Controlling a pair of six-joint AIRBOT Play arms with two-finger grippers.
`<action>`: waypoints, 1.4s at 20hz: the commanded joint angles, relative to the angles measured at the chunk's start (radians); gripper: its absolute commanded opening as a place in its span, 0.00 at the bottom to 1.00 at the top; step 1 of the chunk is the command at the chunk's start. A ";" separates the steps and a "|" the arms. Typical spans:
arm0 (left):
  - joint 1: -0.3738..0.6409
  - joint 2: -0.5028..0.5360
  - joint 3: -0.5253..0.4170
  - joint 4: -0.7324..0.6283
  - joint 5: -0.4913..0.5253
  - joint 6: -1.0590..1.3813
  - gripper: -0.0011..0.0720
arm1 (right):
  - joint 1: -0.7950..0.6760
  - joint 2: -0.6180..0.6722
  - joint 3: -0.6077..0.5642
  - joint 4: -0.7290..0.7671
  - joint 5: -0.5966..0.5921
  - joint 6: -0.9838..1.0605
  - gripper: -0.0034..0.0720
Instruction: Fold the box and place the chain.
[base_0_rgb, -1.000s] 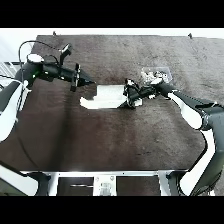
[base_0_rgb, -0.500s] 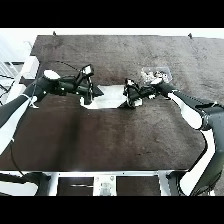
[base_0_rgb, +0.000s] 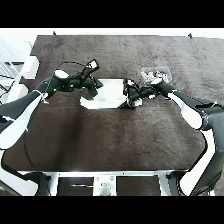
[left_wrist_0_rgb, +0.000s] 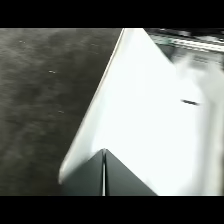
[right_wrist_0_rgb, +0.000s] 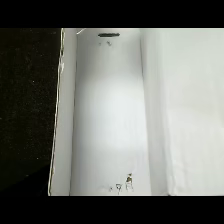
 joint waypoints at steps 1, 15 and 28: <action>-0.001 -0.043 0.045 0.005 0.024 -0.012 0.03 | 0.000 0.000 0.000 0.000 0.000 0.000 0.76; -0.001 -0.112 0.045 0.023 0.010 0.002 0.04 | 0.000 0.000 0.000 0.000 0.000 0.000 0.76; 0.103 0.064 0.054 0.195 -0.435 -0.064 0.65 | 0.000 0.000 0.000 0.000 0.000 0.000 0.76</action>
